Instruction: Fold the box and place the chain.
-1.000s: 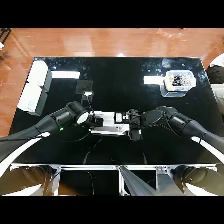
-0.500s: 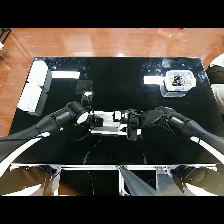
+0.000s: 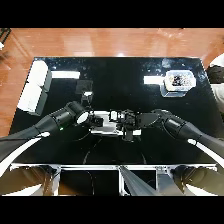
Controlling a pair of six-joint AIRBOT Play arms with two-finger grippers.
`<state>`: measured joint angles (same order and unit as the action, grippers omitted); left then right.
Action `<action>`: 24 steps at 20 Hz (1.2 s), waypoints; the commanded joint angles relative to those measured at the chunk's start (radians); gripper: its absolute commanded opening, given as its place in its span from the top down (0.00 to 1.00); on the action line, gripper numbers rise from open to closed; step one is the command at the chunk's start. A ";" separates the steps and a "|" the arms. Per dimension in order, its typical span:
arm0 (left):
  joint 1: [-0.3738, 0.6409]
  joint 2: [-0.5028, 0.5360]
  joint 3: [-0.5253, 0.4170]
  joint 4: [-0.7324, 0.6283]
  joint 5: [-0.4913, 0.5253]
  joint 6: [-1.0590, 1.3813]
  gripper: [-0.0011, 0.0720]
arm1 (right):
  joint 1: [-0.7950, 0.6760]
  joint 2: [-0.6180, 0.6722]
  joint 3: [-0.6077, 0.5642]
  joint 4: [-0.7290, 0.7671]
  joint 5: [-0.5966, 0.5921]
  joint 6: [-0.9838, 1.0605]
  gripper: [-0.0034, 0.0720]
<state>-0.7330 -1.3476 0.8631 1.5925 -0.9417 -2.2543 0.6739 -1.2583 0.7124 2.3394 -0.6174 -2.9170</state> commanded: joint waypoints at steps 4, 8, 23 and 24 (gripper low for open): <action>-0.001 -0.001 0.001 -0.008 0.007 0.000 0.96 | 0.012 -0.024 0.001 0.006 0.039 0.019 0.78; -0.001 -0.001 0.000 -0.008 0.005 0.000 0.96 | 0.012 -0.024 0.001 0.005 0.040 0.042 0.59; -0.001 -0.001 0.000 -0.007 -0.003 0.002 0.96 | -0.602 0.254 -0.013 -0.272 -0.512 1.218 0.93; -0.001 -0.001 0.000 -0.006 -0.004 0.002 0.96 | -0.660 0.254 -0.046 -0.267 -0.497 1.250 0.93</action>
